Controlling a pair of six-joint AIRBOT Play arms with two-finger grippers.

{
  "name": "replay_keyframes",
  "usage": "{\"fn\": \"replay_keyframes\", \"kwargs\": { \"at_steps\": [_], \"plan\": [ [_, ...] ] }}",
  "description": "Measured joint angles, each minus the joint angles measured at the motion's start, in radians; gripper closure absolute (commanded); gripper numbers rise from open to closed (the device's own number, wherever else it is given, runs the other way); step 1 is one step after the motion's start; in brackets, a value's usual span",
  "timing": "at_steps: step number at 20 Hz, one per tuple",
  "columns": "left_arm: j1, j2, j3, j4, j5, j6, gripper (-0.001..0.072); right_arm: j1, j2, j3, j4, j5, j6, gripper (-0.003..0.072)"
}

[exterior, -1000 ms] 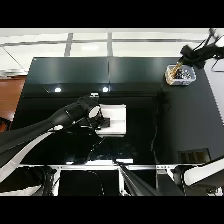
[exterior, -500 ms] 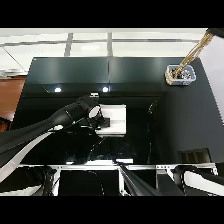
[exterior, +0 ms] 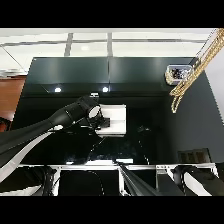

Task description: Fold the box and place the chain.

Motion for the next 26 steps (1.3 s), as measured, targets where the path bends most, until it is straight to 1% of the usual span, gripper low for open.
{"fn": "replay_keyframes", "kwargs": {
  "at_steps": [5,8,10,11,13,17,22,26],
  "plan": [
    [0.0,0.0,0.0,0.0,0.0,0.0,0.0684,0.085,0.038,-0.007,0.12,0.174,-0.007,0.0675],
    [0.0,0.0,0.0,0.0,0.0,0.0,0.0684,0.165,0.044,-0.038,0.15,0.216,-0.006,0.0676],
    [0.0,0.0,0.0,0.0,0.0,0.0,0.0684,0.229,0.046,-0.088,0.182,0.219,-0.003,0.0676],
    [0.0,0.0,0.0,0.0,0.0,0.0,0.0684,0.262,0.046,-0.121,0.198,0.207,-0.002,0.0675],
    [0.0,0.0,0.0,0.0,0.0,0.0,0.0684,0.331,0.046,-0.196,0.231,0.146,0.002,0.0676],
    [0.0,0.0,0.0,0.0,0.0,0.0,0.0684,0.446,0.032,-0.332,0.261,-0.01,0.003,0.0676],
    [0.0,0.0,0.0,0.0,0.0,0.0,0.0684,0.498,0.014,-0.387,0.298,-0.177,0.002,0.0676],
    [0.0,0.0,0.0,0.0,0.0,0.0,0.0684,0.509,0.01,-0.397,0.333,-0.252,-0.001,0.0676]
  ]
}}
